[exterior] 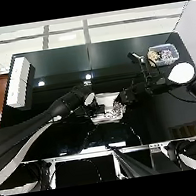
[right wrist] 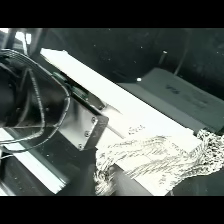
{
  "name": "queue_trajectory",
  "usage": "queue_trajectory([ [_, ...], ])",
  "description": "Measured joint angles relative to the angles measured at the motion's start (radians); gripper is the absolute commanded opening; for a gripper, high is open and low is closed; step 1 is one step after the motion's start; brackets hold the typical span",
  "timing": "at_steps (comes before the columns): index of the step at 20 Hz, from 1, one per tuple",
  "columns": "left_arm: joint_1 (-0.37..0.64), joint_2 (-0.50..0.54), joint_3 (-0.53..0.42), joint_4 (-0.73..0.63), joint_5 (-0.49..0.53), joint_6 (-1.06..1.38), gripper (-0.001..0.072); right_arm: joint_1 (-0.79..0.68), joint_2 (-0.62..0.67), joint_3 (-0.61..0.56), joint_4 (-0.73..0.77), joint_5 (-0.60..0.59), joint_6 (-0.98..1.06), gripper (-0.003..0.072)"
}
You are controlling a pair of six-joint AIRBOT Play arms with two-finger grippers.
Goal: Fold the box and place the chain.
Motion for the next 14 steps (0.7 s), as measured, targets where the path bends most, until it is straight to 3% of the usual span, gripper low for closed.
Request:
queue_trajectory([
  [4,0.000,0.000,0.000,0.000,0.000,0.000,0.0031,-0.043,0.014,-0.008,-0.018,0.021,-0.017,0.0331],
  [9,0.000,0.000,0.000,0.000,-0.001,0.000,0.0031,-0.167,0.116,-0.053,-0.103,0.137,-0.096,0.0333],
  [10,0.000,0.000,0.000,0.000,-0.001,0.000,0.0031,-0.180,0.140,-0.086,-0.116,0.138,-0.127,0.0387],
  [11,0.000,0.000,0.000,0.000,0.000,0.000,0.0031,-0.186,0.156,-0.122,-0.124,0.122,-0.161,0.0663],
  [12,0.000,0.000,0.000,0.000,-0.001,0.000,0.0031,-0.187,0.169,-0.167,-0.130,0.083,-0.211,0.0717],
  [14,0.000,0.000,0.000,0.000,0.000,0.000,0.0031,-0.179,0.184,-0.259,-0.146,-0.008,-0.340,0.0717],
])
